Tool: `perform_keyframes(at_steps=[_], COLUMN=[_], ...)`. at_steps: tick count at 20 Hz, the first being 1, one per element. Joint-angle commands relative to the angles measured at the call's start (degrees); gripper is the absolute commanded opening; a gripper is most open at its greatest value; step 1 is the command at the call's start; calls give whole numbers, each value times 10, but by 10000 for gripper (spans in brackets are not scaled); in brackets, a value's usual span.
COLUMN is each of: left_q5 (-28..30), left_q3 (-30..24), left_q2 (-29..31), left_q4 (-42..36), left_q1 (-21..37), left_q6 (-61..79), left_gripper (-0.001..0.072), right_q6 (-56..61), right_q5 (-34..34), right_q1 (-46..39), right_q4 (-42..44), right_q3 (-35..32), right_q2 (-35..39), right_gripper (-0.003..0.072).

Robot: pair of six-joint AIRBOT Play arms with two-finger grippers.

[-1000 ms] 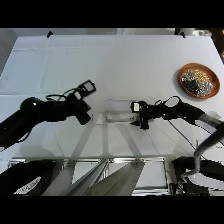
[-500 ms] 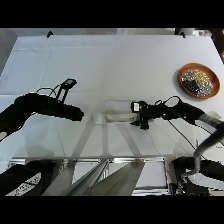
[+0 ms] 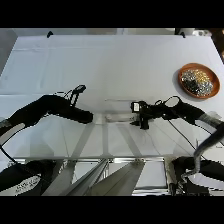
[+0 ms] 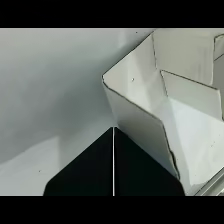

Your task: Fold the box and place the chain.

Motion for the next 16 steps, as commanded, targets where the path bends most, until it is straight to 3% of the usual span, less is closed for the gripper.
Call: perform_keyframes(at_steps=[1,6,10,15,16], left_q5=[-12,-33,-40,-42,-44], left_q3=[0,0,0,0,0], left_q2=[-17,-16,17,45,46], left_q4=[-16,-39,-49,-55,-55], left_q1=[-19,-38,-38,-40,-43], left_q6=[0,1,16,15,16], left_gripper=[13,13,20,169,169], right_q6=[0,0,0,0,0], right_q5=[0,0,0,0,0], right_q1=[0,0,0,0,0], right_q4=[0,0,0,0,0], right_q3=[0,0,0,0,0], right_q2=[0,0,0,0,0], right_gripper=[398,398,398,398,398])
